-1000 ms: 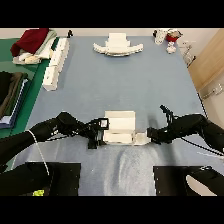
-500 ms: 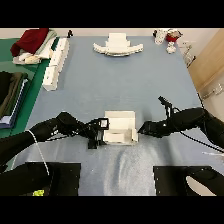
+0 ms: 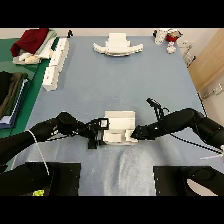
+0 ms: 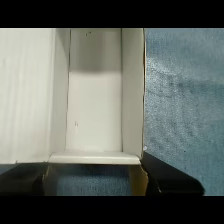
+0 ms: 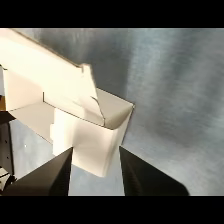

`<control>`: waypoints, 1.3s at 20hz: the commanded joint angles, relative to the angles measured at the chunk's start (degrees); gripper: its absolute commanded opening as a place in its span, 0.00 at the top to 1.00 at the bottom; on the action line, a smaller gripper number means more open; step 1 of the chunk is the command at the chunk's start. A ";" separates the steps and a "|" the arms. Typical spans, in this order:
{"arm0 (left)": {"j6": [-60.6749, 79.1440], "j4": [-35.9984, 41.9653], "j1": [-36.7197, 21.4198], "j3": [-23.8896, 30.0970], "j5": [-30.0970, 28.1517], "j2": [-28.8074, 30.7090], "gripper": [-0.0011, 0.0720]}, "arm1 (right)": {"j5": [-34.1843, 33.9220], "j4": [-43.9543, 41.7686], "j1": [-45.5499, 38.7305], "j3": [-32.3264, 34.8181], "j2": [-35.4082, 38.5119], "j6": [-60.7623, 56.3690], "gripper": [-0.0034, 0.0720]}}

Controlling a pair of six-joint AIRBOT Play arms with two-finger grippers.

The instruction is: Fold the box.

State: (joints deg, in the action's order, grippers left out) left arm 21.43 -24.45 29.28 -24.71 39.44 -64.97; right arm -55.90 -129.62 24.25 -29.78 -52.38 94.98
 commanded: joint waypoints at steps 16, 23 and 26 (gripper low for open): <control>0.02 0.00 0.04 -0.07 0.00 -0.02 0.42 | -11.39 43.08 28.02 -22.95 -21.42 -53.33 0.37; 0.02 0.00 0.02 -0.04 -0.02 -0.02 0.42 | -12.11 43.41 28.74 -23.85 -25.09 -58.60 0.60; 0.02 0.00 0.02 -0.04 -0.02 -0.02 0.42 | -12.09 43.12 29.07 -23.85 -25.14 -58.60 0.95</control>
